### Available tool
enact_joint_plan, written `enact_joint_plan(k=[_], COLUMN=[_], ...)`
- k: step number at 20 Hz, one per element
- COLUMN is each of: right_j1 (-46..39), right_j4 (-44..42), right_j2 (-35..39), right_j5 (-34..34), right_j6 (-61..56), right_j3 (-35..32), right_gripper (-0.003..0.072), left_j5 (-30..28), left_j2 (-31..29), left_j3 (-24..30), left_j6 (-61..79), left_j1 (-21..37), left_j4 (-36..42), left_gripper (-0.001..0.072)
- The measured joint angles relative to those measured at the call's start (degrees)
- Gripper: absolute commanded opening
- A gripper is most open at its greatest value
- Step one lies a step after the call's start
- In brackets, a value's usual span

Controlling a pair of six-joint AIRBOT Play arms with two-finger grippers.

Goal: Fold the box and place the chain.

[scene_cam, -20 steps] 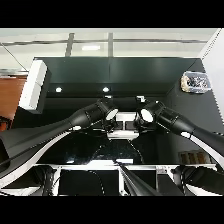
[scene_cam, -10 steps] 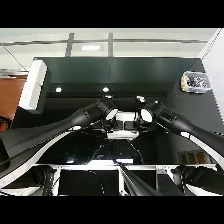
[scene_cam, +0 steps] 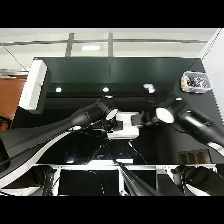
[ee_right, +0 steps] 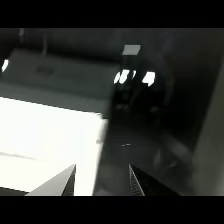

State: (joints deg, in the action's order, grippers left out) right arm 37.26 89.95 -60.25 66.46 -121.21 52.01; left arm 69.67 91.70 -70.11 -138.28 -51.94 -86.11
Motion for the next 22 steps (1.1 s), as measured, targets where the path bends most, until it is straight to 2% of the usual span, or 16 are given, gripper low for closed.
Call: enact_joint_plan(k=[3, 5, 6, 7, 10, 13, 16, 17, 18, 22], right_j1=[-4.8, -11.4, -15.9, -20.4, -34.6, -45.0, -51.0, -52.5, -53.5, -56.0], right_j4=[14.8, 23.4, 26.0, 27.2, 25.3, 18.8, 13.4, 11.7, 10.1, 6.0], right_j2=[4.7, 5.4, 5.1, 4.3, -0.5, -9.0, -19.4, -23.2, -26.5, -37.9], right_j5=[0.8, -2.5, -5.8, -9.4, -20.5, -25.1, -21.6, -19.1, -16.8, -8.8], right_j6=[0.1, 0.1, 0.0, -0.1, 0.7, 3.6, 5.3, 5.7, 5.8, 6.4], right_j3=[0.0, -0.2, -0.2, -0.3, 0.6, 6.5, 17.7, 22.3, 26.3, 39.5], right_gripper=[0.0397, 0.0400, 0.0628, 0.0720, 0.0720, 0.0720, 0.0720, 0.0618, 0.0598, 0.0598], left_j5=[0.0, 0.0, 0.0, 0.0, 0.0, 0.0, 0.0, 0.0, 0.0, 0.1], left_j2=[0.0, 0.0, 0.0, 0.0, 0.0, 0.0, 0.0, 0.0, 0.0, 0.0], left_j3=[0.0, 0.0, 0.0, 0.0, 0.0, 0.0, 0.0, 0.0, 0.0, 0.0], left_j6=[0.0, 0.0, 0.0, 0.0, 0.0, 0.0, 0.0, 0.0, 0.0, 0.0], left_j1=[0.0, 0.0, 0.0, 0.0, 0.0, 0.0, 0.0, 0.0, 0.0, 0.0], left_j4=[0.0, -0.1, -0.1, -0.1, -0.2, -0.2, -0.2, -0.1, -0.1, 0.0], left_gripper=[0.0033, 0.0033, 0.0033, 0.0033, 0.0034, 0.0033, 0.0033, 0.0033, 0.0034, 0.0033])
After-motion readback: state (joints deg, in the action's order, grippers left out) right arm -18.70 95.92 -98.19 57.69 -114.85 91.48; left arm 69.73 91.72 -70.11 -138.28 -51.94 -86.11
